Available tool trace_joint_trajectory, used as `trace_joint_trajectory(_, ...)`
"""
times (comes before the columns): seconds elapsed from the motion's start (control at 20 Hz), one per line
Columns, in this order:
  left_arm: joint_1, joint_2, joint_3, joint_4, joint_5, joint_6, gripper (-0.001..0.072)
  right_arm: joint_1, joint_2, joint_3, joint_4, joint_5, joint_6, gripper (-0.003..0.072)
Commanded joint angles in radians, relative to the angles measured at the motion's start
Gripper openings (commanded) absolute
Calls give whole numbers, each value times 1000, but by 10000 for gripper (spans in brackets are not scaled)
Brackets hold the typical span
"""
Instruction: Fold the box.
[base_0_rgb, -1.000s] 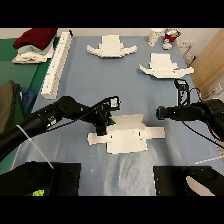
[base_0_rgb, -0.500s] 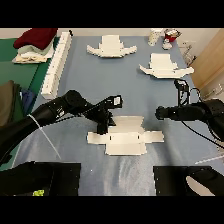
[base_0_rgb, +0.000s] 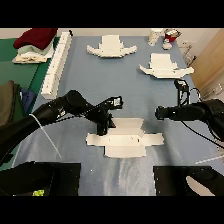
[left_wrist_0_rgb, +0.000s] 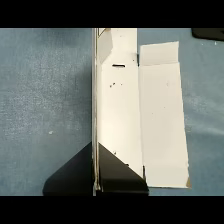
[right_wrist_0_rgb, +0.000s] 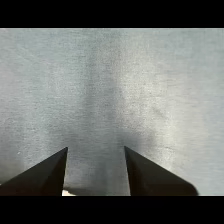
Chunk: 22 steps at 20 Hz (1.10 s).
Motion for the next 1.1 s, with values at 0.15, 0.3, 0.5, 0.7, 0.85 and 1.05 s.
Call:
trace_joint_trajectory(0.15, 0, -1, -12, 1, -21, -2, 14, 0, -1, 1, 21, -1, 0, 515)
trace_joint_trajectory(0.3, 0, -1, -25, 0, -23, -9, 14, 0, -1, 1, 24, -2, 0, 515)
trace_joint_trajectory(0.5, 0, 0, -42, 2, -37, -54, 14, 0, -1, 1, 34, -5, 0, 515)
trace_joint_trajectory(0.7, 0, 0, -42, 1, -57, -54, 14, 0, -1, 1, 42, -28, 0, 514)
trace_joint_trajectory(0.85, 0, 0, -42, 1, -76, -60, 14, 0, -1, 1, 43, -50, 0, 507)
trace_joint_trajectory(1.05, 0, 0, -42, 1, -72, -85, 15, 0, -1, 1, 118, -82, -3, 506)
